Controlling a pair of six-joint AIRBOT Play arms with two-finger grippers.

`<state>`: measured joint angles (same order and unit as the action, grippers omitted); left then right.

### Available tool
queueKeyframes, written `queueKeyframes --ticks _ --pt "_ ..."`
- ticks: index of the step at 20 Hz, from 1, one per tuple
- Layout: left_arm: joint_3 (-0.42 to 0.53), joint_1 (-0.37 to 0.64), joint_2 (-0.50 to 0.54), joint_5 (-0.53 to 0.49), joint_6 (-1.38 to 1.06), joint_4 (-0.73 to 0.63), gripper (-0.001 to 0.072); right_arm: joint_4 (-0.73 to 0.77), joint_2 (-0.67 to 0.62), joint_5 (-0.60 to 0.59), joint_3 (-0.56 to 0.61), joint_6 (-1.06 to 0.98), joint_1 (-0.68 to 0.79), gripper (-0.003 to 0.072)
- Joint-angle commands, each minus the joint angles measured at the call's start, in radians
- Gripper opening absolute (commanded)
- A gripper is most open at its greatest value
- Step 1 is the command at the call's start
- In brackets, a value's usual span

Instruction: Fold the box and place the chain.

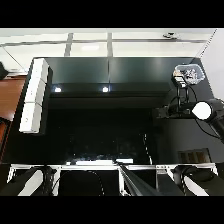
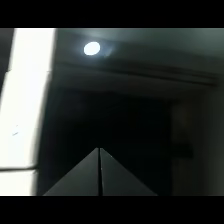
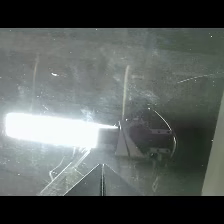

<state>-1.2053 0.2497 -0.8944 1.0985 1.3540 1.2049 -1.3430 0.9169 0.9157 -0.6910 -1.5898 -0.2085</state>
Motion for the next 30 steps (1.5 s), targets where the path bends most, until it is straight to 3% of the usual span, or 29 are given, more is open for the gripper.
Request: queueKeyframes --ticks 1,5,8,11,13,17,30 --pt "0.052 -0.251 0.101 -0.121 -0.014 -0.007 0.0018 0.003 0.000 -0.003 0.000 0.000 0.000 0.0012" --pt "0.257 -0.578 0.158 -0.307 0.186 0.286 0.0019 0.003 0.000 -0.017 0.000 0.000 0.000 0.0012" --pt "0.418 -0.679 0.156 -0.400 0.303 0.393 0.0019 -0.001 0.000 -0.080 0.000 0.000 0.000 0.0012" --pt "0.566 -0.658 0.156 -0.480 0.303 0.416 0.0020 -0.053 0.016 -0.182 0.002 0.000 0.000 0.0012" --pt "0.612 -0.601 0.156 -0.485 0.303 0.422 0.0021 -0.155 0.046 -0.243 0.005 0.000 0.001 0.0012" --pt "0.614 -0.529 0.165 -0.497 0.303 0.403 0.0022 -0.195 0.075 -0.265 0.005 0.000 0.000 0.0012" --pt "0.615 -0.529 0.162 -0.494 0.303 0.406 0.0022 -0.195 0.075 -0.262 0.005 0.000 0.000 0.0012"
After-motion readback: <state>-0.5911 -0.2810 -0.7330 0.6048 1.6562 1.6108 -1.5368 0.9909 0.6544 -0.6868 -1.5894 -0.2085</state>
